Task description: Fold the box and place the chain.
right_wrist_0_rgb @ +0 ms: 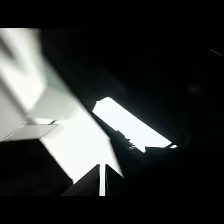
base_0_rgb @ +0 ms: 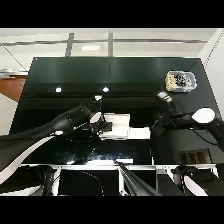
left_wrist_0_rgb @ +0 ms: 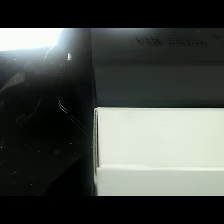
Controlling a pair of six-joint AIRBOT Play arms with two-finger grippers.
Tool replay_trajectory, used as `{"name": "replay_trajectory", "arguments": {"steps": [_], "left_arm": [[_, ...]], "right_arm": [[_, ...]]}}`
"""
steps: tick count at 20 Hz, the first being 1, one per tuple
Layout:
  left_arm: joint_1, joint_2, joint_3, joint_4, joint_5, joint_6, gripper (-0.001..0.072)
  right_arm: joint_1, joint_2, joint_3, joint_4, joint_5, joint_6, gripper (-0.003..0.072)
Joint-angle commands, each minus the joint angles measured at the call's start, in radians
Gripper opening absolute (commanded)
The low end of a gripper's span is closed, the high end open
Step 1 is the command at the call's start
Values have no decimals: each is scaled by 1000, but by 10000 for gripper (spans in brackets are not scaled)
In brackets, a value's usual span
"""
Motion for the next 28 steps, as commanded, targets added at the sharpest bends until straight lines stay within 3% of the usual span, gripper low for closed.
{"name": "replay_trajectory", "arguments": {"steps": [1, 3, 6, 11, 16, 18, 20, 21, 25, 28], "left_arm": [[1, 0, 1, 0, -7, 0, 33], [1, 0, 1, -2, -7, 0, 32], [1, 0, 1, -4, -6, -1, 32], [1, 0, 1, -3, 2, -1, 32], [1, 0, 1, -3, 0, -1, 32], [1, 0, 1, -4, -1, -1, 32], [1, 0, 1, -4, -1, -1, 32], [1, 0, 1, -4, 0, -1, 32], [1, 0, 1, -4, 0, -1, 32], [1, 0, 1, -7, 2, -1, 33]], "right_arm": [[-238, 23, -34, 24, -14, 380, 52], [-300, -6, -76, 32, -35, 476, 51], [-298, -113, -134, 79, 25, 504, 51], [-113, -254, -150, 226, 6, 444, 51], [24, -288, -119, 385, -37, 321, 81], [42, -288, -87, 383, 3, 305, 322], [42, -288, -55, 377, 64, 277, 646], [42, -288, -40, 375, 93, 250, 688], [60, -288, -21, 390, 128, 209, 687], [143, -288, -20, 392, 61, 232, 687]]}}
